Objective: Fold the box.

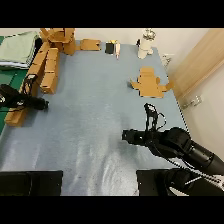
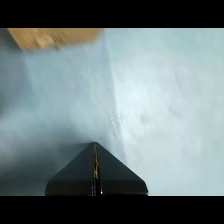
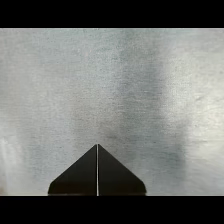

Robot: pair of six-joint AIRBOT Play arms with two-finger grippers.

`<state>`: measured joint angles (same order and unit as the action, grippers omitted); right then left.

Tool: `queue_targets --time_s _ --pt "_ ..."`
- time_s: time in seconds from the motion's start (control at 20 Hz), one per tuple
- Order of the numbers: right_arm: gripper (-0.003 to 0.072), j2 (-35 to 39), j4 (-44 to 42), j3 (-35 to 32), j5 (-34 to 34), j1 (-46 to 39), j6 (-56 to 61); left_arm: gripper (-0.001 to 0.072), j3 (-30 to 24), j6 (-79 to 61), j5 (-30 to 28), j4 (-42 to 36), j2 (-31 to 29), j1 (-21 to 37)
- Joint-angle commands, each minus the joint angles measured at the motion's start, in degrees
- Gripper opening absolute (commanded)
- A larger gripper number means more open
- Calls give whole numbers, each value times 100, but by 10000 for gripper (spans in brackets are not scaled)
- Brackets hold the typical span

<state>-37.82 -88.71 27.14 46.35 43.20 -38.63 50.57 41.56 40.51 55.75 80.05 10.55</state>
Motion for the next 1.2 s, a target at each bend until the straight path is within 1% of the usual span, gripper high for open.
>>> queue_targets --time_s 0.0,0.05,0.15,0.2,0.3,0.4,0.45,0.55,0.65,0.7,0.8,0.9,1.15 --pt "3 -24 -92 7 2 0 -199 12 61 468 1377 291 -374 -155" --pt "3 -79 -136 20 9 -2 -240 11 68 557 1545 186 -527 -319" --pt "3 -354 -153 162 101 -7 -330 10 68 1071 1530 168 -914 -881" --pt "3 -553 -164 304 133 -57 -551 10 70 1416 1491 168 -1084 -1193" --pt "3 -1126 -428 763 293 -295 -1163 10 70 2111 1578 170 -1311 -1895" --pt "3 -1873 -719 1445 557 -590 -1836 10 70 2614 1665 175 -1335 -2638" --pt "3 -2216 -807 1777 688 -695 -2044 10 68 2745 1620 175 -1329 -3003" --pt "3 -2861 -883 2398 981 -787 -2312 10 68 3108 1268 177 -1327 -3670" --pt "3 -3342 -1038 2817 1088 -785 -2579 10 70 3357 968 175 -1327 -4079" --pt "3 -3495 -1187 2929 1088 -785 -2695 10 70 3410 927 175 -1327 -4175" --pt "3 -3646 -1375 3014 1075 -785 -2743 13 68 3410 1038 170 -1329 -4234" --pt "3 -3648 -1303 3010 1093 -787 -2743 13 68 3410 1193 155 -1331 -4234" --pt "3 -3648 -1307 3010 1093 -785 -2743 13 68 3410 1196 155 -1331 -4234"
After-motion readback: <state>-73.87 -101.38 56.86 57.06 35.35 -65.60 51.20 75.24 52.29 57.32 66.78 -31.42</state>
